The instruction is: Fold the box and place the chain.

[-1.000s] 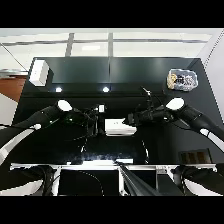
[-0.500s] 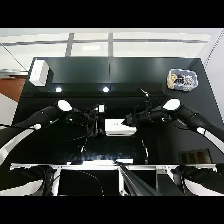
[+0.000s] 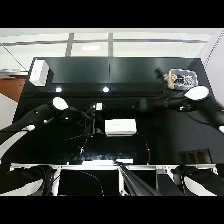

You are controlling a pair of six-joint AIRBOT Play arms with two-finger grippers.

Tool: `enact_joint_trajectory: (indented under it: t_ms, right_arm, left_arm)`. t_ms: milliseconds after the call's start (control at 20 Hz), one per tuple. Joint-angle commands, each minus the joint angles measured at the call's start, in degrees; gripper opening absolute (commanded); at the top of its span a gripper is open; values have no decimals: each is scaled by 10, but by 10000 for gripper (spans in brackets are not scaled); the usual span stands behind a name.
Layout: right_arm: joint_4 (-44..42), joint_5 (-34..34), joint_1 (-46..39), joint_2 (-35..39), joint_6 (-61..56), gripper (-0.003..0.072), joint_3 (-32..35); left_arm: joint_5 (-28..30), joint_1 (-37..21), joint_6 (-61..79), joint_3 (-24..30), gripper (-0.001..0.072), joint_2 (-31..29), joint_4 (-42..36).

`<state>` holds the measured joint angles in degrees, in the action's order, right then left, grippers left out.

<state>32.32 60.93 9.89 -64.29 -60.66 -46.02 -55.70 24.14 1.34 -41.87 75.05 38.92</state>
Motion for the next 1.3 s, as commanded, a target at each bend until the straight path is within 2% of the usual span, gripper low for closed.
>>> enact_joint_trajectory:
  t_ms: [0,150,350,400,700,900,1250]
  right_arm:
    - [-2,19,-78,44,0,35,-19]
    - [14,23,-104,46,0,35,-19]
    - [24,20,-103,46,1,35,-19]
    - [26,20,-103,46,1,35,-19]
    - [53,19,-103,46,2,35,-19]
    - [53,19,-103,46,3,35,-19]
    - [53,19,-103,45,11,35,-19]
  left_arm:
    - [-63,-19,-75,-10,716,-50,72]
    - [-39,-14,-45,-12,717,-69,-26]
    - [106,54,-24,-15,717,-63,-75]
    - [126,72,-24,-18,716,-57,-82]
    - [162,151,-28,-25,715,0,-111]
    - [209,158,-28,-26,708,11,-111]
    - [176,158,-29,-27,706,11,-109]
